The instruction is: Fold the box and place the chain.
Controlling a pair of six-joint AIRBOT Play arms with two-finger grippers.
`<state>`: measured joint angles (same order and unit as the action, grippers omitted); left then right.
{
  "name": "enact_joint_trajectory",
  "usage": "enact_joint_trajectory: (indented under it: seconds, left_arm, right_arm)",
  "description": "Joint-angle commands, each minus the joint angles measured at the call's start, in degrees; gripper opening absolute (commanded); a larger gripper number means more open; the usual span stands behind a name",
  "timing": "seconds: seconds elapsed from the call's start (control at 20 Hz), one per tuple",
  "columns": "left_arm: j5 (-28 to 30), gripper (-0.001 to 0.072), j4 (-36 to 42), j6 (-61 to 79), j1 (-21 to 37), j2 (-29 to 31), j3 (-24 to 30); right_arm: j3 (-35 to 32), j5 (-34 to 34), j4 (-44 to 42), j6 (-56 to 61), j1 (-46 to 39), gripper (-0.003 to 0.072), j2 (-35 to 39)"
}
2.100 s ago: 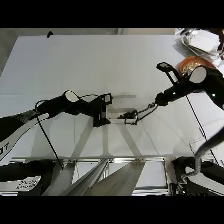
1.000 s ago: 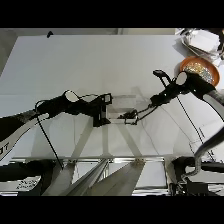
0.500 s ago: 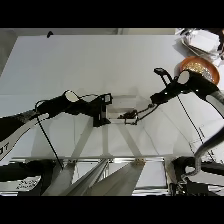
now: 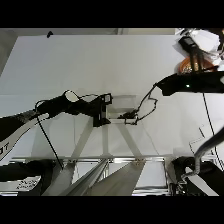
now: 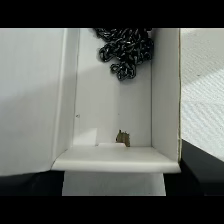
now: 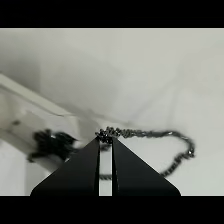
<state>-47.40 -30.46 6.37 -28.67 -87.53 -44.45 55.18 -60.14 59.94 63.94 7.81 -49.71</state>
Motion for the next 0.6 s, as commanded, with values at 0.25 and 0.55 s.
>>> enact_joint_trajectory:
  seconds: [0.25,0.55]
  left_arm:
    - [0.0,0.0432,-0.02,0.02,0.0,-0.02,0.02]
    - [0.0,0.0432,-0.02,0.0,0.0,-0.02,0.02]
  right_arm:
    - [0.04,1.31,-6.03,-2.64,6.45,0.0013,18.6]
    - [0.04,4.61,-14.56,-16.26,12.35,0.0013,18.49]
